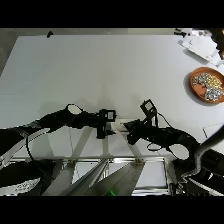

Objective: Fold the box and place the chain.

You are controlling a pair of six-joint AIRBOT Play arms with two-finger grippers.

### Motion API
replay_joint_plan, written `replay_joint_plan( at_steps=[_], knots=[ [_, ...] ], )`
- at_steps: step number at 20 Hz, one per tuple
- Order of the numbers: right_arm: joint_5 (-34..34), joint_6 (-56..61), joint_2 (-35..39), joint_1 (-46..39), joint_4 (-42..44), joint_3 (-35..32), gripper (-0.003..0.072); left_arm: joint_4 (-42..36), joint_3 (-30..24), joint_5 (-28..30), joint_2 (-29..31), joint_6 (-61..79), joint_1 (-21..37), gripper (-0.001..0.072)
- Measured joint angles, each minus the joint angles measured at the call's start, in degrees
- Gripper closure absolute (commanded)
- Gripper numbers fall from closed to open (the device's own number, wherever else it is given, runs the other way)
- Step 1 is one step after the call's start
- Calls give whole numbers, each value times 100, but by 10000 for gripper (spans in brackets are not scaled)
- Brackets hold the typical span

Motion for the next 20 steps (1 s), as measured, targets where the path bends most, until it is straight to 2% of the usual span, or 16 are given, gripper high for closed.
replay_joint_plan(
  at_steps=[11, 20],
  knots=[
    [-570, 122, -474, 516, 361, -374, 682, 39, 0, -4, 0, 31, 0, 431],
    [-953, 138, -483, 680, 533, -474, 681, -2, -4, -7, 0, -9, 0, 431]
  ],
)
